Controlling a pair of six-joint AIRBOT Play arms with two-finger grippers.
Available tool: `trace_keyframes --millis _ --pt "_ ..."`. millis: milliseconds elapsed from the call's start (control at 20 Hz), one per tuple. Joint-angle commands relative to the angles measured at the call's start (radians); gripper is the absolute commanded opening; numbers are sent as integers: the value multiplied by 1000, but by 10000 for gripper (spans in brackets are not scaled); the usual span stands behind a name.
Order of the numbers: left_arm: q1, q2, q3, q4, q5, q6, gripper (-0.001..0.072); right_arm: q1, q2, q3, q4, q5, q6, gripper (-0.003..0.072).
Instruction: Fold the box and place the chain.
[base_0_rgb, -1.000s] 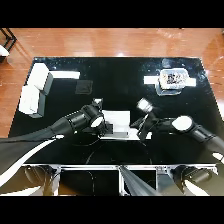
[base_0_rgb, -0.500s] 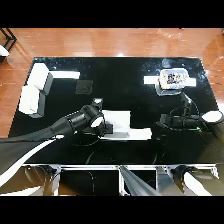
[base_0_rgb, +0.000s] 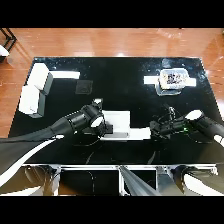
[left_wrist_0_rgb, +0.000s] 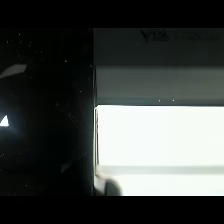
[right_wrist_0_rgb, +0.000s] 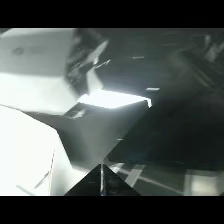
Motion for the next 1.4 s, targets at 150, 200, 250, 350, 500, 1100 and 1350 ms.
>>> trace_keyframes --millis 150,200,250,350,500,1100,1350 --pt "0 -1 0 -4 2 0 23 68 -16 54 137 130 -127 695" --pt "0 -1 0 -4 2 0 24 71 -16 74 137 157 -129 695" --pt "0 -1 0 -4 2 0 24 77 -16 89 137 175 -128 695" --pt "0 -1 0 -4 2 0 23 103 -16 108 137 187 -127 694" --pt "0 -1 0 -4 2 0 23 168 -16 126 137 171 -110 693" --pt "0 -1 0 -4 2 0 24 488 -16 209 -119 -143 242 525" --pt "0 -1 0 -4 2 0 24 567 -16 277 -348 -152 444 448"
